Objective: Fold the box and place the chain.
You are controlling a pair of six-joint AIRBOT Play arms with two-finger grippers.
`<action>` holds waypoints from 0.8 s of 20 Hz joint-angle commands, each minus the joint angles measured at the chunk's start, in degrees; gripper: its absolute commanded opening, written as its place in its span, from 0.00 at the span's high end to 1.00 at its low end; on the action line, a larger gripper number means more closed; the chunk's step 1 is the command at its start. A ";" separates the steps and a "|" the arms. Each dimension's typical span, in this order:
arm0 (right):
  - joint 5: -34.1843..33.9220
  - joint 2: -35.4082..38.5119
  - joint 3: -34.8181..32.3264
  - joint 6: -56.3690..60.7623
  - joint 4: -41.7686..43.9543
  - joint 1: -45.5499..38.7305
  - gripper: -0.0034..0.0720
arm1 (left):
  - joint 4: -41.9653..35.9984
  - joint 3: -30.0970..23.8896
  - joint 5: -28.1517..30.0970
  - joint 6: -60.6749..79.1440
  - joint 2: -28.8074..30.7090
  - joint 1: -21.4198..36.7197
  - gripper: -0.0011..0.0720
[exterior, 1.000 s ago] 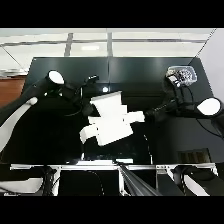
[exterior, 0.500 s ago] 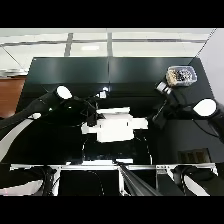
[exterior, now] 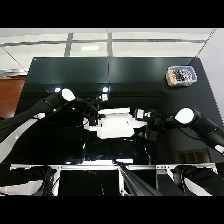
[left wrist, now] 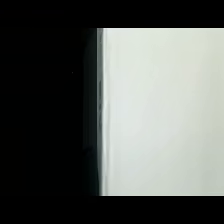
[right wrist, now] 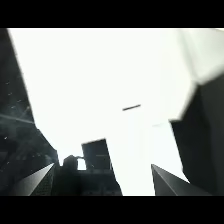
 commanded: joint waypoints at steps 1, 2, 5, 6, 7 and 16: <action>-0.15 -3.10 -0.20 -6.40 0.22 3.45 0.02 | 0.59 -0.02 0.37 0.17 -0.13 -0.04 0.95; -0.61 -4.02 -0.20 -7.32 0.26 4.28 0.02 | 0.59 -0.02 0.37 0.17 -0.13 -0.04 0.95; -3.89 -6.54 -0.20 -7.96 2.54 6.56 0.02 | 0.59 -0.02 0.37 0.17 -0.13 -0.04 0.95; -5.70 -7.41 -0.20 -7.96 4.28 7.26 0.02 | 0.59 -0.02 0.37 0.17 -0.13 -0.04 0.95; -8.35 -8.11 -0.20 -7.96 6.64 7.93 0.02 | 0.61 0.02 0.37 0.17 -0.13 -0.04 0.95; -10.49 -5.88 4.00 -7.98 6.34 6.14 0.02 | 0.11 1.40 -0.09 0.11 -0.07 -0.04 0.95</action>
